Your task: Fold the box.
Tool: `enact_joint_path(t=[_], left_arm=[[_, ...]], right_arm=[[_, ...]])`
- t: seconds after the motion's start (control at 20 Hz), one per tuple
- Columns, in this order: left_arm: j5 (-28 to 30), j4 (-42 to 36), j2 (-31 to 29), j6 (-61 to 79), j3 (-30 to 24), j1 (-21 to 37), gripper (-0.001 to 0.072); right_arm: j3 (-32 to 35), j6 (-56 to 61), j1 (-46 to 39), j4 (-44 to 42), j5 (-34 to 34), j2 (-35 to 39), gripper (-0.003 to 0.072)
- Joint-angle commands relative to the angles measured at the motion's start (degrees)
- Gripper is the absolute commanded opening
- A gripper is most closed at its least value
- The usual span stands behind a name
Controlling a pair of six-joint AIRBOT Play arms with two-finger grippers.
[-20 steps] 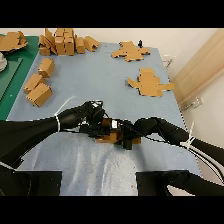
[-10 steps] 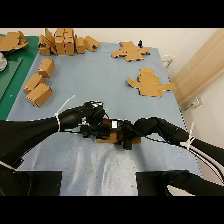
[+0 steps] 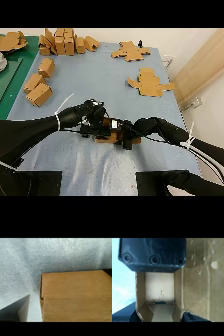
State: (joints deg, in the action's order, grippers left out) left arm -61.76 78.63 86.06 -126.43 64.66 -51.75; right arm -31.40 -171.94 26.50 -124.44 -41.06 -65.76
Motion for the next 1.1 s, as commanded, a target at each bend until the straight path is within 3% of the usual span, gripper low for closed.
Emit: enact_joint_path(t=[0.0, 0.05, 0.45, 0.5, 0.55, 1.05], left_arm=[[1.6, 0.9, 0.0, 1.0, 0.7, 0.0, 0.0425], [1.8, 0.8, 0.1, 1.2, 0.7, 0.0, 0.0358], [1.6, 0.9, 0.7, 1.2, 0.7, -0.1, 0.0350], [1.6, 0.9, 0.7, 1.2, 0.7, -0.1, 0.0275], [1.6, 0.9, 0.7, 1.8, 0.7, -0.1, 0.0012], [1.1, 0.5, 0.7, 2.6, 0.8, -0.1, 0.0029]], right_arm=[[0.0, 0.0, 0.0, 0.0, 0.0, 0.0, 0.0540], [0.0, 0.0, 0.0, 0.0, 0.0, 0.0, 0.0540], [0.0, 0.0, 0.0, 0.0, 0.0, 0.0, 0.0540], [0.0, 0.0, 0.0, 0.0, 0.0, 0.0, 0.0540], [0.0, 0.0, 0.0, 0.0, 0.0, 0.0, 0.0540], [0.0, 0.0, 0.0, 0.0, 0.0, 0.0, 0.0540]])
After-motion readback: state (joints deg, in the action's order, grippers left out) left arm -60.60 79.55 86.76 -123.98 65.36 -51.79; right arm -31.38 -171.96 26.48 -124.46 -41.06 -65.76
